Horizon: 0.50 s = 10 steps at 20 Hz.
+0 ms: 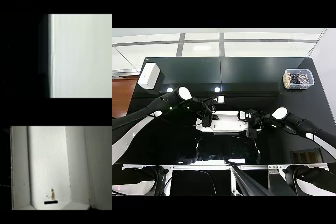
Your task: Fold the box and place the chain.
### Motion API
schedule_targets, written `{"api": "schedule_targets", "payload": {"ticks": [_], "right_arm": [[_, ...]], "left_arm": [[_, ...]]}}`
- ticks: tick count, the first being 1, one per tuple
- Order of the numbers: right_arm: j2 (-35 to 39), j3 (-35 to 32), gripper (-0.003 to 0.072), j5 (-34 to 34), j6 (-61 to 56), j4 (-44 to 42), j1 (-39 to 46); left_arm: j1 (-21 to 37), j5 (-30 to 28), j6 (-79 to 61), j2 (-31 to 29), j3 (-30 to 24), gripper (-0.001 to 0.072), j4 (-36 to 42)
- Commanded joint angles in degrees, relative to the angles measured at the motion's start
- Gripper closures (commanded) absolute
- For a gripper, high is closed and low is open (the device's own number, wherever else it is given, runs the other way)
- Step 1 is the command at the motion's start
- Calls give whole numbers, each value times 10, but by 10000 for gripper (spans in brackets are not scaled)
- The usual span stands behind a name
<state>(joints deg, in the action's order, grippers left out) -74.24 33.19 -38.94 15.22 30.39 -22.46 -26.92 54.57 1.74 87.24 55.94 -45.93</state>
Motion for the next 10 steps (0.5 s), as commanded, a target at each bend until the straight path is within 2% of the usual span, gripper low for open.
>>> {"api": "schedule_targets", "payload": {"ticks": [1, 2, 3, 4, 9, 10], "right_arm": [[0, 1, 28, 0, 0, 0, -1], [0, 1, 41, 0, 0, 0, -1], [0, 1, 165, 0, 0, 1, -1], [0, 1, 204, 0, 0, 1, -1], [0, 1, 205, 0, 0, 1, -1], [0, 1, 205, 0, 0, 1, -1]], "left_arm": [[0, 0, 0, 0, 0, 683, 0], [0, 0, 0, 0, 0, 683, 0], [0, 0, 0, 0, 0, 683, 0], [0, 1, 0, 0, 0, 683, -1], [1, 28, 2, -2, 0, 670, -1], [3, 32, 3, -7, 0, 551, -3]]}}
